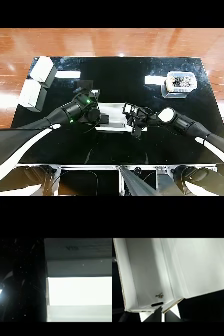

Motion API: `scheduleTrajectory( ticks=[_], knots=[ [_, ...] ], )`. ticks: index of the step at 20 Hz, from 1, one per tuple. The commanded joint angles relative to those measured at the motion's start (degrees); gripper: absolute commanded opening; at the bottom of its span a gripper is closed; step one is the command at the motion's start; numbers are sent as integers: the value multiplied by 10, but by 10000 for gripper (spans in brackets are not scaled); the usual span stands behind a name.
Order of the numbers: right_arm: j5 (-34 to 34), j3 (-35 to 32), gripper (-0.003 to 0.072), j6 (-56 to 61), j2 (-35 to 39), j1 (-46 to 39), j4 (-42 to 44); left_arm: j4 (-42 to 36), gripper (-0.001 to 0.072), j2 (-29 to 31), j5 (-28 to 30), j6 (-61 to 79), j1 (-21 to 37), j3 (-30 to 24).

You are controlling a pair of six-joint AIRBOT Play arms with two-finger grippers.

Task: Fold the box and place the chain.

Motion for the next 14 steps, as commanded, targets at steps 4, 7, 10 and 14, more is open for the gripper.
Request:
scheduleTrajectory(
  ticks=[4,7,10,14],
  knots=[
    [-6,0,25,-18,-3,2,59,-1,27,0,-1,2,0,0],
    [-6,0,25,-23,-3,3,65,-1,27,0,-1,2,0,0],
    [-6,0,38,-24,-3,13,65,-2,27,0,-1,2,0,0],
    [-9,0,35,-26,-5,16,65,-2,27,0,-1,2,0,0]
  ],
)
